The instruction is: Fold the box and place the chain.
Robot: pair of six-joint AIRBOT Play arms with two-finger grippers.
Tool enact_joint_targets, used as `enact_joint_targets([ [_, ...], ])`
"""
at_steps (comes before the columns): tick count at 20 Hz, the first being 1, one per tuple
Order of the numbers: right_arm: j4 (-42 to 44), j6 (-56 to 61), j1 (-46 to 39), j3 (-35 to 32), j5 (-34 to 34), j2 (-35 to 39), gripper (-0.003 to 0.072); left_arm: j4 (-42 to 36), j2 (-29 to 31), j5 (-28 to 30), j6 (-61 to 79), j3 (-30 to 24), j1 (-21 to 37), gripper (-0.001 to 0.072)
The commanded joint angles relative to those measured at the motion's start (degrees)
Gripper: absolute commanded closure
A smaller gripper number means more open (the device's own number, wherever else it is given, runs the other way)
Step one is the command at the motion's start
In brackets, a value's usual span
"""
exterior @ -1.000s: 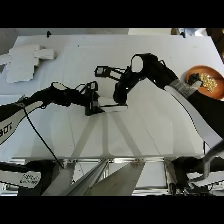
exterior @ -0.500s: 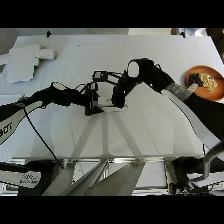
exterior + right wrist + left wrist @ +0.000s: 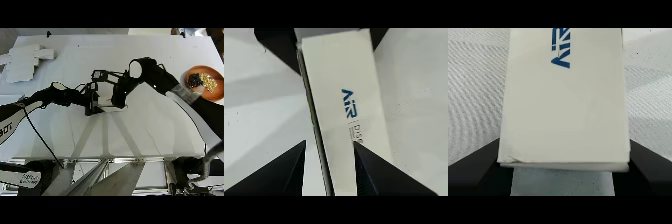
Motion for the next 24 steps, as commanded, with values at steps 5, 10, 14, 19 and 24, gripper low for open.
enact_joint_targets([
  [5, 14.62, 14.36, -6.67, -0.04, -3.3, 2.21, 0.061, 0.02, 0.04, 0.02, 0.09, 0.02, 0.0, 0.0144],
  [10, 32.3, 14.38, -10.58, -0.46, -2.89, -2.99, 0.0668, 0.02, 0.04, 0.0, 0.11, 0.02, 0.02, 0.0144],
  [14, 36.87, 14.34, -8.87, -3.26, -3.48, -7.04, 0.0668, 0.02, 0.04, 0.04, 0.09, 0.02, 0.02, 0.0144],
  [19, 36.85, 14.34, -7.76, -8.83, -5.42, -8.24, 0.0668, 0.02, 0.04, 0.02, 0.11, 0.02, 0.0, 0.0144],
  [24, 36.37, 14.29, -7.17, -12.13, -5.77, -8.24, 0.0668, 0.02, 0.04, 0.02, 0.11, 0.02, 0.02, 0.0144],
])
